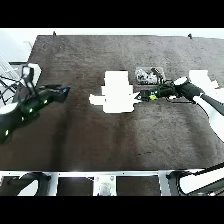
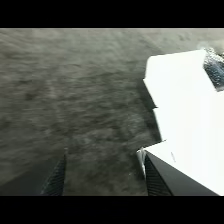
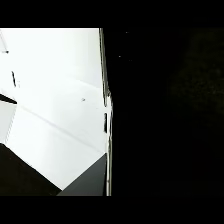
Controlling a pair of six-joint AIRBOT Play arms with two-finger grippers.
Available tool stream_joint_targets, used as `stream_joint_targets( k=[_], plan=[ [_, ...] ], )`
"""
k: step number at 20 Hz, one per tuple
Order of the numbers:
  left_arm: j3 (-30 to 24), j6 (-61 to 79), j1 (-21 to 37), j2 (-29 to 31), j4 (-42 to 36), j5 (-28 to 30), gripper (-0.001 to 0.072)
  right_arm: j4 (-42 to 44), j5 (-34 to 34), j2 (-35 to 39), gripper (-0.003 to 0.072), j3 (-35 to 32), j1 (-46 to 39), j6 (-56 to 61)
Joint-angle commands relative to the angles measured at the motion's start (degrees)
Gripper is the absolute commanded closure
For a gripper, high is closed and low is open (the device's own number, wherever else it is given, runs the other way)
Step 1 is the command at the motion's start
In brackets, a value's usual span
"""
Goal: Fold the box and place the chain.
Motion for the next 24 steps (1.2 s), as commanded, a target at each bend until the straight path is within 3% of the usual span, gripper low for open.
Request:
stream_joint_targets(
  k=[1, 7, 13, 19, 24],
  plan=[
    [13.46, -12.24, -0.02, -13.92, 8.81, -9.01, 0.0163, -0.22, 0.02, -0.02, 0.0682, 0.07, 0.94, 0.48],
    [38.03, -35.15, -0.7, -30.45, 31.54, -22.88, 0.0163, -0.22, -0.15, -0.02, 0.0682, 0.07, 1.16, 0.46],
    [60.94, -48.7, -8.79, -45.79, 51.65, -31.82, 0.0163, -0.2, -0.42, -0.02, 0.0681, 0.07, 1.16, 0.48],
    [75.89, -51.76, -11.43, -57.35, 49.16, -40.09, 0.0163, -0.22, -0.85, -0.02, 0.0681, 0.0, 1.16, 0.44],
    [80.19, -52.54, -12.09, -62.73, 44.61, -43.6, 0.0164, -0.22, -0.85, -0.02, 0.0681, -0.04, 1.16, 0.44]
  ],
)
